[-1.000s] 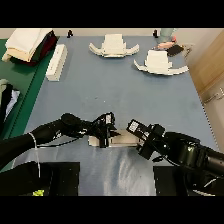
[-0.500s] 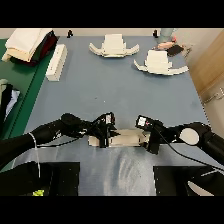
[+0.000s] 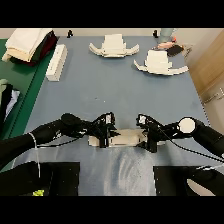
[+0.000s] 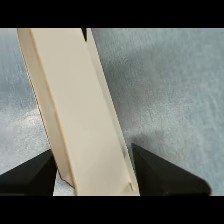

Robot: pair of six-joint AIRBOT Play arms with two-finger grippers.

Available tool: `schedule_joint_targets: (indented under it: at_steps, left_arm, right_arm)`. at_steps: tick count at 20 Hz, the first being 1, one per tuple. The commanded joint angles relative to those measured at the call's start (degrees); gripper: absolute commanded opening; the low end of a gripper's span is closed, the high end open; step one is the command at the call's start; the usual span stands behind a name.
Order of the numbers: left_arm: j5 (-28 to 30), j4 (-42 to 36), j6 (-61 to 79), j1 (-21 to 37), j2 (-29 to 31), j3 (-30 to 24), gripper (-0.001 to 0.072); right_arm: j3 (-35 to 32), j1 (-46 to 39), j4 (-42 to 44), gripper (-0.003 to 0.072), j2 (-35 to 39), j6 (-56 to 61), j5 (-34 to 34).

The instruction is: Fold the box.

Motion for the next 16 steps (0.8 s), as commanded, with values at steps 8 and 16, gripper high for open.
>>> schedule_joint_targets:
  at_steps: [8,16]
  left_arm:
    - [0.02,0.0,0.02,0.02,-0.04,0.0,0.0016]
    - [0.02,0.02,0.02,0.02,-0.04,0.0,0.0016]
  right_arm:
    - [-0.07,-1.66,3.69,0.0707,-4.66,-16.02,0.46]
    - [-2.16,-4.37,7.72,0.0635,-5.92,-22.71,-0.02]
